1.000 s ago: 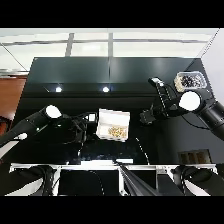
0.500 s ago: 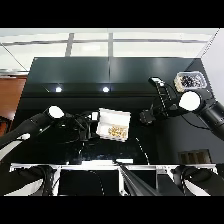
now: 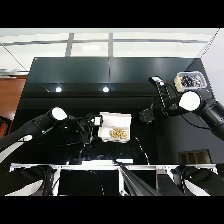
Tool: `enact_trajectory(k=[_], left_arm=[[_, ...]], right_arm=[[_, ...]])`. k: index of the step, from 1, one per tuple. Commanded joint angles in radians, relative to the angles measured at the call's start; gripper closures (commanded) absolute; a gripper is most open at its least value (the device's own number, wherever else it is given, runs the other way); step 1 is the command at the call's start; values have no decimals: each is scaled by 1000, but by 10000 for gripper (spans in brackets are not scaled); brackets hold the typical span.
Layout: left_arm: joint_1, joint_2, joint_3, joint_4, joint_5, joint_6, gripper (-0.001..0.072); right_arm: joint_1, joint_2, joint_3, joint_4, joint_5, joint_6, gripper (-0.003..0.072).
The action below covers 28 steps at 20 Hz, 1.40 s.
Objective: Fold the box and place the chain.
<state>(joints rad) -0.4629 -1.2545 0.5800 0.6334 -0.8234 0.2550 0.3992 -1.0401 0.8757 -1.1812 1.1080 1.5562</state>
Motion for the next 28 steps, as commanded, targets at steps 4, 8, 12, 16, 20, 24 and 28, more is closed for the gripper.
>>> enact_trajectory(k=[4,8,12,16,20,24,28], left_arm=[[-8,0,1,-32,124,-87,226],[-8,0,1,-31,108,-75,227],[-8,0,1,-31,109,-76,226],[-8,0,1,-32,109,-76,226],[-8,0,1,-32,109,-76,226],[-8,0,1,-32,109,-76,226],[-8,0,1,-32,109,-76,226]], right_arm=[[-8,-7,0,-13,-234,21,163],[-61,-85,5,143,-346,-102,45],[-57,-175,36,358,-420,-391,47],[-14,-203,36,378,-201,-816,49],[-15,-168,44,265,-15,-1014,49],[40,-167,29,300,-11,-1098,48],[95,-167,26,299,-39,-1181,49]])
